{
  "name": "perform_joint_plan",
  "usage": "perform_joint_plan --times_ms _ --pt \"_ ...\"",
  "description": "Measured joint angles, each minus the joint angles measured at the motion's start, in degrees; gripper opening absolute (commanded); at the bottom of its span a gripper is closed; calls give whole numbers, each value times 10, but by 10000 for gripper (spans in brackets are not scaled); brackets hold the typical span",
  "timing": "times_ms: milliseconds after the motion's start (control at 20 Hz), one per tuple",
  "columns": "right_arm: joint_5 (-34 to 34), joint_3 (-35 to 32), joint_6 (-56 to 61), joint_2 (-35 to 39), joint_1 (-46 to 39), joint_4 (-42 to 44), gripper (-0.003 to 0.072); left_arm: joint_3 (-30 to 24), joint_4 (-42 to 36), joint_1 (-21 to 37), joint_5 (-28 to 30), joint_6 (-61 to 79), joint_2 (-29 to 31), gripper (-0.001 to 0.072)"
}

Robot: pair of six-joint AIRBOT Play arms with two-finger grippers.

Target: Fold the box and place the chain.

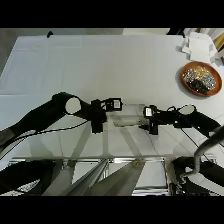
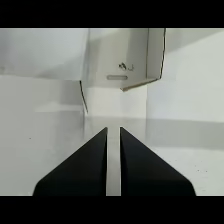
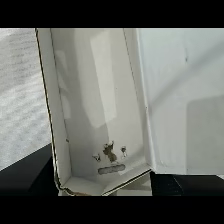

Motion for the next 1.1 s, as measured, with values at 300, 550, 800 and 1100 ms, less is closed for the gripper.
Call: perform_joint_plan --times_ms 300,550,800,1100 --pt "0 0 0 0 0 0 401 0 4 -5 7 38 -61 224" --pt "0 0 0 0 0 0 401 0 5 -5 38 83 -75 292" --pt "0 0 0 0 0 0 401 0 2 -6 56 122 -78 291" --pt "0 0 0 0 0 0 401 0 -5 -9 66 140 -78 266"
